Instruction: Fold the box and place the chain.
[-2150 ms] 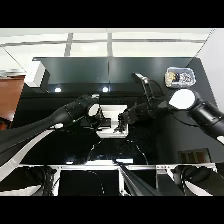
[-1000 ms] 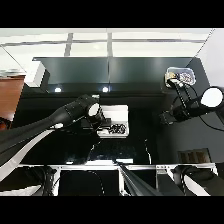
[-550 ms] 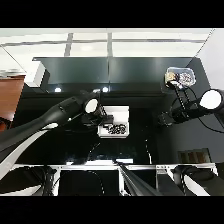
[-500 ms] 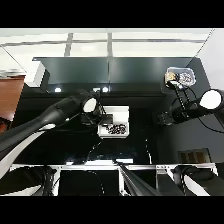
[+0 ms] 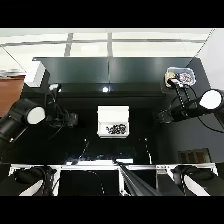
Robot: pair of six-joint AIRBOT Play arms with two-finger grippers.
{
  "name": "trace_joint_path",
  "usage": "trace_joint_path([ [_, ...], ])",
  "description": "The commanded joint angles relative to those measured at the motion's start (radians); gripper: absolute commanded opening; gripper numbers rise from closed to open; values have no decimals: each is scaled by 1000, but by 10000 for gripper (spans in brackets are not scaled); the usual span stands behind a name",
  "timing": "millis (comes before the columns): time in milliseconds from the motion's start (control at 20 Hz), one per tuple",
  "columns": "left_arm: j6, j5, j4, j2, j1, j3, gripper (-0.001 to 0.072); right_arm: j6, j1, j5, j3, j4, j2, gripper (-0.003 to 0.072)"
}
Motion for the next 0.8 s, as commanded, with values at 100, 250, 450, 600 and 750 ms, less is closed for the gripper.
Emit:
trace_joint_path([
  [100,1405,61,-940,-36,245,-270,719,6,-1,-17,0,55,0,379],
  [250,1693,129,-947,-95,213,-270,719,6,-1,-20,0,60,0,379],
  [450,2082,255,-831,-119,80,-247,719,6,0,-20,0,90,0,379],
  [600,2131,315,-883,-210,63,-206,718,6,0,-26,0,102,0,379],
  [750,2197,300,-933,-308,52,-175,718,6,0,-39,0,113,0,379],
])
